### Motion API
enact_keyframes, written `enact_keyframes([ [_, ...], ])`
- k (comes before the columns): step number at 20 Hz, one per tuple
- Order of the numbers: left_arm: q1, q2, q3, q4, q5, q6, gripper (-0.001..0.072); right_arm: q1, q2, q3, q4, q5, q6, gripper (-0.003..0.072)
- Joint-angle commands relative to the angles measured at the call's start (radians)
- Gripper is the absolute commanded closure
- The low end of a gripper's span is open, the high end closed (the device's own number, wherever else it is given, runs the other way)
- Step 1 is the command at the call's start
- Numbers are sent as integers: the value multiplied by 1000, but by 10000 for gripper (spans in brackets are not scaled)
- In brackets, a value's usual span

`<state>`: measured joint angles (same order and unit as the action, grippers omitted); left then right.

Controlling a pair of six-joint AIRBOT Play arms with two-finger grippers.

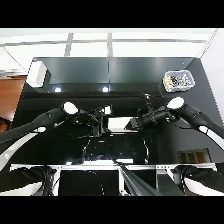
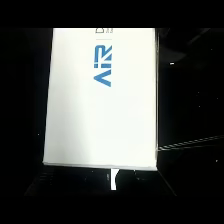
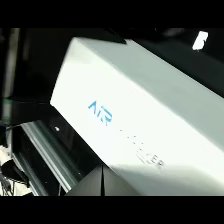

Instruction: Fold the box and place the chain.

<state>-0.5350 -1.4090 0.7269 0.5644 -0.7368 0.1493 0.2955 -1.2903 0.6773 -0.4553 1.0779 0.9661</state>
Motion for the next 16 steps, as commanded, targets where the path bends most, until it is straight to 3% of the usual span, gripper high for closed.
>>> enact_keyframes([
  [1, 0, 0, 0, 0, 0, 0, 355, 0, -24, -11, -21, -55, 18, 679],
  [10, 0, 0, 0, 1, 0, 0, 356, -1, -26, -11, 0, -68, -9, 678],
  [16, 0, 0, 0, 0, 0, 0, 355, -35, -25, -3, 161, 55, -95, 678],
])
